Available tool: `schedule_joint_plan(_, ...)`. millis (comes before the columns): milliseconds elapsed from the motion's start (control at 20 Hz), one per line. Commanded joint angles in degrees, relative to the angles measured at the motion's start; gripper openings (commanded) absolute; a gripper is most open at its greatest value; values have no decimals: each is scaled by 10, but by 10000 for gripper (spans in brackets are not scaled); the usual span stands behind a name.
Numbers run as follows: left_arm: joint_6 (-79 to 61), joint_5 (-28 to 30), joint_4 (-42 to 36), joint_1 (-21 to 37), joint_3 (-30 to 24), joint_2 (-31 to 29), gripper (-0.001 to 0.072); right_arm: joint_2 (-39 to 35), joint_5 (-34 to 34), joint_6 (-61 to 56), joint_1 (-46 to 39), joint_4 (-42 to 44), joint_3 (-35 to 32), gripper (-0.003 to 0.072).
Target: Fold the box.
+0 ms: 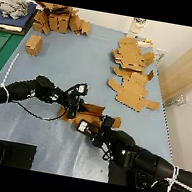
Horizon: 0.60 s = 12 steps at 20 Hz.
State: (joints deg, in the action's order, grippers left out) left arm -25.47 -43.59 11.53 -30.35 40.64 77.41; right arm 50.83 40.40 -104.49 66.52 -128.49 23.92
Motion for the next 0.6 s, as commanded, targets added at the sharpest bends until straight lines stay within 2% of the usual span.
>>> schedule_joint_plan(0, 0, 0, 0, 0, 0, 0, 13, -26, -22, 11, -59, 53, 4, 720)
schedule_joint_plan(100, 0, 0, 0, 0, 0, 0, 13, -55, -49, 96, -94, 124, -5, 720)
schedule_joint_plan(350, 0, 0, 0, 0, 0, 0, 13, -97, -64, 403, -198, 393, -22, 720)
schedule_joint_plan(550, 0, 0, 0, 0, 0, 0, 13, -97, -65, 555, -264, 513, -22, 720)
